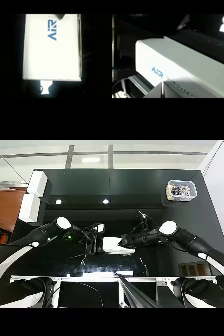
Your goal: Fold the box and place the chain.
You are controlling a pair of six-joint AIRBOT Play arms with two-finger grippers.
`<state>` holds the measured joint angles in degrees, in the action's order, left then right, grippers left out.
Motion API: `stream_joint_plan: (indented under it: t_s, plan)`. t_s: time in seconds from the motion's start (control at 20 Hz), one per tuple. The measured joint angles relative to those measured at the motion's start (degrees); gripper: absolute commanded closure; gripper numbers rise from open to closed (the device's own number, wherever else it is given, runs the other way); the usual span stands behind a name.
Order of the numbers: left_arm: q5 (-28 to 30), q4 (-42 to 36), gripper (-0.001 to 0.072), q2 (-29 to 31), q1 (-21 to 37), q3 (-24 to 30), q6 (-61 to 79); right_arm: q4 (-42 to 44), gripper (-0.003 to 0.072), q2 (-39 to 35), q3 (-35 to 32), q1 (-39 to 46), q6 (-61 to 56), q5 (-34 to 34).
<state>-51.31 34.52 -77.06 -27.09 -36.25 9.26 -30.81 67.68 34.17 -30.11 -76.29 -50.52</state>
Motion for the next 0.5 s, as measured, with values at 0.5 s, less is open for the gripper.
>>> stream_joint_plan:
  t_s: [0.5]
  plan:
    - [0.09,0.0,0.0244,0.0,0.0,0.0,-0.07,-0.96,0.064,0.13,0.04,0.02,0.11,0.28]
